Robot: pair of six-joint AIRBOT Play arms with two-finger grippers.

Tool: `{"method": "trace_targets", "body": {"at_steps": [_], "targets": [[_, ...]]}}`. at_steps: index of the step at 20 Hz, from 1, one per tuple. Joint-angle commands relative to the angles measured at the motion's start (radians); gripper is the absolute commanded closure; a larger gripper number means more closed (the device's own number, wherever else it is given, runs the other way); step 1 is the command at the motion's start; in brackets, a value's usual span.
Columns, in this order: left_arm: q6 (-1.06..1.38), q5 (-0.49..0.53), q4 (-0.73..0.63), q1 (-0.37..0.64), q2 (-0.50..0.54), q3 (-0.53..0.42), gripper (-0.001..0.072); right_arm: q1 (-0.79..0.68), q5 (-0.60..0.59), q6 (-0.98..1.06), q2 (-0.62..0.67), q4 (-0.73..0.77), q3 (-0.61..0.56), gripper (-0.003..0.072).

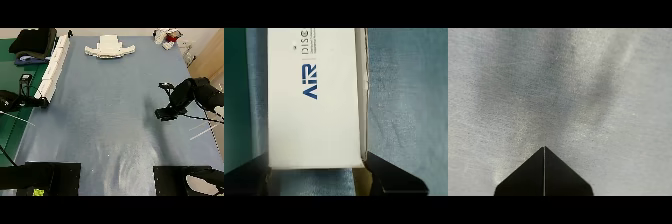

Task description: Fold the box.

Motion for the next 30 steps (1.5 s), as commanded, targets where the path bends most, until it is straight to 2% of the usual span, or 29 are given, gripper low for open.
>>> {"method": "trace_targets", "body": {"at_steps": [1,6,17,18,19,22,26,30], "targets": [[0.016,0.002,-0.029,-0.019,-0.077,0.066,0.0181,0.000,0.000,0.000,-0.001,0.000,0.001,0.0681],[0.015,0.048,-0.029,-0.048,-0.136,0.089,0.0182,0.000,0.000,0.000,-0.001,0.000,0.001,0.0681],[0.014,0.075,-0.030,-0.047,-0.138,0.089,0.0178,0.000,0.000,0.000,-0.001,0.000,0.001,0.0681],[0.014,0.077,-0.029,-0.047,-0.138,0.089,0.0076,0.000,0.000,0.000,-0.001,0.000,0.001,0.0680],[0.010,0.076,-0.030,-0.047,-0.137,0.089,0.0003,0.000,0.000,0.000,-0.001,0.000,0.001,0.0681],[0.006,0.066,-0.029,-0.047,-0.124,0.089,0.0003,0.000,0.000,0.000,-0.001,0.000,0.001,0.0681],[0.005,-0.025,-0.024,-0.029,-0.035,0.089,0.0002,0.000,0.000,0.000,-0.001,0.000,0.001,0.0681],[-0.035,-0.204,0.027,0.018,0.118,0.089,0.0002,0.000,0.000,0.000,-0.001,0.000,0.001,0.0681]]}}
